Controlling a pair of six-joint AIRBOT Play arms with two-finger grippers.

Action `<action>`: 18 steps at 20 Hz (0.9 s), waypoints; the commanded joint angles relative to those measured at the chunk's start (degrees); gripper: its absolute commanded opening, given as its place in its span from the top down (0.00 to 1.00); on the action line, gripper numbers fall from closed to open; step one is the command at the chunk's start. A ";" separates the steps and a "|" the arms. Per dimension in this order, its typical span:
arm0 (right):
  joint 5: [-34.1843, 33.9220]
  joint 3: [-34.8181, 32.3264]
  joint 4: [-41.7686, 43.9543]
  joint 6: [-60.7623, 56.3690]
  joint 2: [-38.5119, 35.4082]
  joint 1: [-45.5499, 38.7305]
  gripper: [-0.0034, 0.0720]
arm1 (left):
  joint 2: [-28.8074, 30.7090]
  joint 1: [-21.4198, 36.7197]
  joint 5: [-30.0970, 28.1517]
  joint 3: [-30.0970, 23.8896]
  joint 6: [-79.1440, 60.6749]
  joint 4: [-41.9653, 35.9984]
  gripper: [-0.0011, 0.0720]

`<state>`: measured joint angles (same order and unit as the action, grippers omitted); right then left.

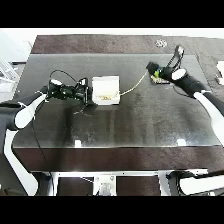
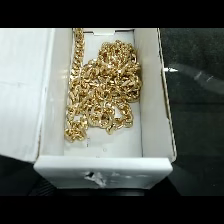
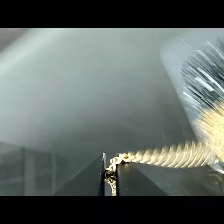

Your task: Fold the box and place the chain.

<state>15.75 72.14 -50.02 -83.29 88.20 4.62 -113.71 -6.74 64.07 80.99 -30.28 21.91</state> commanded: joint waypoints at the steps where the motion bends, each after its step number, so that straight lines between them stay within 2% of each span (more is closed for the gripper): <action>1: 1.88 -0.24 -5.03 1.46 -14.27 4.13 0.93 | 0.04 0.02 0.00 0.02 -0.02 0.00 0.42; 4: 2.45 -0.26 -9.66 1.44 -24.02 8.13 0.93 | 0.04 0.02 0.00 0.02 -0.02 0.00 0.42; 7: 3.04 -0.26 -10.71 1.46 -28.68 11.87 0.93 | 0.04 0.04 0.00 0.02 -0.02 0.00 0.42; 13: 3.41 -0.26 -10.69 2.95 -29.53 21.68 0.93 | 0.04 0.04 0.00 0.02 -0.02 0.00 0.42; 18: 3.39 -0.28 -10.64 2.91 -26.29 26.43 0.93 | 0.04 0.02 0.00 0.02 -0.02 0.00 0.42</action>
<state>19.09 71.88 -60.62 -80.44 60.47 28.36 -113.71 -6.74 64.10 80.99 -30.28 21.91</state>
